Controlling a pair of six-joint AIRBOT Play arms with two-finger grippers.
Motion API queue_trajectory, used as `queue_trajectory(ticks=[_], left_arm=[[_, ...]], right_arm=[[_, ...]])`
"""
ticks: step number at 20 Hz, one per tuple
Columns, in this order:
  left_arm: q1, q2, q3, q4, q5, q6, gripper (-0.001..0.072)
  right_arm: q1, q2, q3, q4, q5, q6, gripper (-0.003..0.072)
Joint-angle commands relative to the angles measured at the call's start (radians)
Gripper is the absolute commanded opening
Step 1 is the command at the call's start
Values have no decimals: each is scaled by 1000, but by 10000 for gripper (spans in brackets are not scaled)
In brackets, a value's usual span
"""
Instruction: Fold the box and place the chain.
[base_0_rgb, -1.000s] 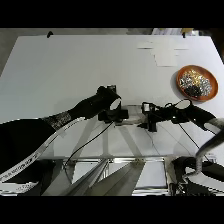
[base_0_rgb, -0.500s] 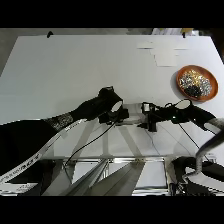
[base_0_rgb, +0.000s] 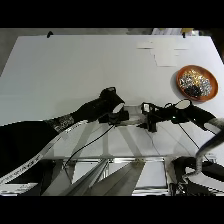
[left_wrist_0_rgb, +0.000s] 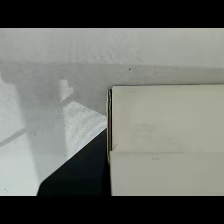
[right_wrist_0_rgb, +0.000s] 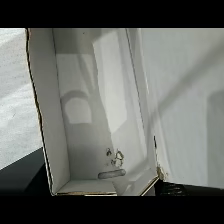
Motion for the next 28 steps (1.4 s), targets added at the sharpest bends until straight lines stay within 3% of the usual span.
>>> queue_trajectory(ticks=[1, 7, 8, 9, 10, 13, 17, 19, 23, 25, 27, 28], left_arm=[[-2, 0, 0, 6, -16, 45, 73], [4, -1, 0, 6, -15, 44, 96], [6, -1, 0, 3, -15, 44, 161], [9, 0, 0, -4, -16, 44, 281], [13, 0, 0, -16, -16, 44, 339], [29, 1, 0, -53, -17, 45, 337], [41, 0, 0, -71, -20, 116, 324], [39, -9, 0, -76, -18, 114, 259], [35, -44, 0, -114, -24, 134, 254], [36, -43, 0, -113, -24, 134, 119], [37, -43, 0, -113, -24, 134, 90], [37, -43, 0, -113, -24, 134, 27]], right_arm=[[0, 1, 0, 1, -1, 1, 448], [0, 1, 0, 1, -1, 1, 448], [0, 1, 0, 1, -1, 1, 448], [0, 1, 0, 1, -1, 1, 448], [0, 1, 0, 1, -1, 1, 448], [0, 1, 0, 1, -1, 1, 448], [0, 1, 0, 1, -1, 1, 448], [0, 1, 0, 1, -1, 1, 448], [0, 1, 0, 1, -1, 1, 448], [0, 1, 0, 1, -1, 1, 448], [0, 1, 0, 1, -1, 1, 448], [0, 1, 0, 1, -1, 1, 448]])
